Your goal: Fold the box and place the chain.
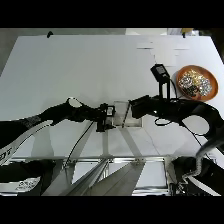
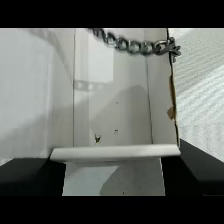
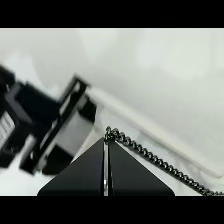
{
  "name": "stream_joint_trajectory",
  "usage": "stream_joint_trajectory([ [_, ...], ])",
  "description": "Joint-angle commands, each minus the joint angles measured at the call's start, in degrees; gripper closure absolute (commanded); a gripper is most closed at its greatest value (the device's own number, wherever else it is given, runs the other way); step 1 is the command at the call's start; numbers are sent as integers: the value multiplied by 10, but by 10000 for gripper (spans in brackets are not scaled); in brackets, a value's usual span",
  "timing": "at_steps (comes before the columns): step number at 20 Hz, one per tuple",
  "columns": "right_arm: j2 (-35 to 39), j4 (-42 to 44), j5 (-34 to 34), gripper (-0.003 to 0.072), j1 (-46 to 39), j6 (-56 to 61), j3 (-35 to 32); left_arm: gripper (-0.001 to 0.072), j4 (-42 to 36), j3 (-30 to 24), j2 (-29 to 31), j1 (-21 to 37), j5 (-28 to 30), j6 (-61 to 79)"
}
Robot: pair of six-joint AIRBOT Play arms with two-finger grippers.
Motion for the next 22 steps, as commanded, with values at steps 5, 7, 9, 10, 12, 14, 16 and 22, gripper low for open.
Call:
stream_joint_trajectory([
  [5, 44, 1, -33, 671, -31, -5, 0, 699, 0, 0, 0, 0, 0, 0],
  [7, 43, 1, -26, 671, -31, -5, 0, 699, 0, 0, 0, 0, 0, 0],
  [9, 42, 0, 5, 671, -28, -7, 0, 699, 0, 0, 0, 0, 0, 0],
  [10, 40, 0, 23, 671, -22, -16, -1, 699, 0, 0, 0, 0, 0, 0],
  [12, 31, 0, 51, 671, 2, -33, -2, 699, 0, 0, 0, 0, 0, 0],
  [14, 16, 0, 63, 671, 32, -37, -2, 699, 0, 0, 0, 0, 0, 0],
  [16, -9, 0, 60, 671, 55, -36, -3, 699, 0, 0, 0, 0, 0, 0],
  [22, -100, 1, 61, 670, 83, -30, -3, 699, 0, 0, 0, 0, 0, 0],
])
